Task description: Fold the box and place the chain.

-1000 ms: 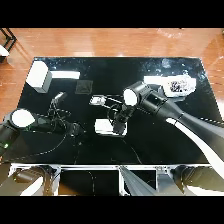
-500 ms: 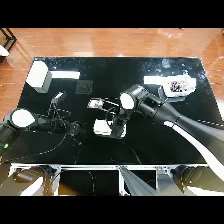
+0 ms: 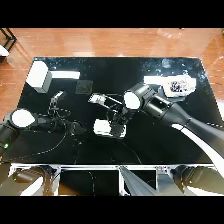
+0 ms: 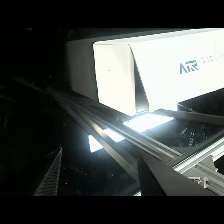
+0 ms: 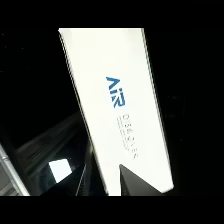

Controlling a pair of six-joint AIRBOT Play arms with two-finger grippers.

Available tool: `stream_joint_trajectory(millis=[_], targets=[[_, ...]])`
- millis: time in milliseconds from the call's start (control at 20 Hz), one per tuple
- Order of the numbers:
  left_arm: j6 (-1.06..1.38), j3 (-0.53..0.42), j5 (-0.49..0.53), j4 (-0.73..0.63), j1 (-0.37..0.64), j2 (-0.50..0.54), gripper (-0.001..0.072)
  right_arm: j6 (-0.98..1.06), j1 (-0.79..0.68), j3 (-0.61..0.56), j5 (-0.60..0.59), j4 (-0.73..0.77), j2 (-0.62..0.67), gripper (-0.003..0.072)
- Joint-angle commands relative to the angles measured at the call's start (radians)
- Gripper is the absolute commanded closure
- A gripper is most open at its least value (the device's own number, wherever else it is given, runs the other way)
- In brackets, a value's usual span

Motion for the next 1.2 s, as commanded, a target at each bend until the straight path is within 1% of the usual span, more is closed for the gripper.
stream_joint_trajectory(millis=[0,50,100,150,200,250,300,400,450,500,550,650,750,900,1150], targets=[[0.001,0.0,0.004,0.0,0.0,0.0,0.0142,0.168,-0.046,-0.001,0.132,-0.004,0.058,0.0422],[0.0,0.0,0.007,0.0,0.0,0.0,0.0141,0.206,-0.081,-0.005,0.197,-0.006,0.076,0.0439],[0.0,0.0,0.009,0.0,0.0,0.0,0.0141,0.244,-0.126,-0.023,0.247,-0.004,0.1,0.0573],[0.0,0.0,0.009,0.0,0.0,0.0,0.0141,0.285,-0.174,-0.068,0.246,0.006,0.135,0.0669],[0.0,0.0,0.008,0.0,0.0,0.0,0.0141,0.31,-0.216,-0.13,0.203,0.026,0.175,0.0669],[0.0,0.0,0.008,0.0,0.0,0.0,0.0141,0.33,-0.258,-0.215,0.114,0.087,0.22,0.0669],[0.0,0.0,0.008,0.0,0.0,0.0,0.0141,0.344,-0.291,-0.3,0.004,0.186,0.254,0.0669],[0.0,0.0,0.009,0.0,0.0,0.0,0.0141,0.341,-0.323,-0.465,-0.248,0.519,0.28,0.0669],[0.0,0.0,0.009,0.0,0.0,0.0,0.0141,0.307,-0.311,-0.523,-0.354,0.67,0.279,0.0669],[0.0,0.0,0.009,-0.001,0.0,0.0,0.0141,0.255,-0.29,-0.566,-0.446,0.784,0.279,0.0668],[0.0,0.0,0.009,-0.001,0.0,0.0,0.0141,0.236,-0.264,-0.588,-0.512,0.84,0.273,0.0668],[0.0,0.0,0.009,-0.003,0.0,0.0,0.0141,0.237,-0.219,-0.59,-0.569,0.861,0.243,0.0668],[0.0,0.0,0.01,-0.003,0.0,0.0,0.0141,0.236,-0.191,-0.589,-0.596,0.913,0.208,0.0668],[0.0,0.0,0.01,-0.004,0.0,-0.001,0.0141,0.235,-0.177,-0.59,-0.594,0.921,0.172,0.0668],[0.0,-0.001,0.01,-0.004,0.0,-0.002,0.0141,0.235,-0.177,-0.59,-0.6,0.913,0.164,0.0668]])
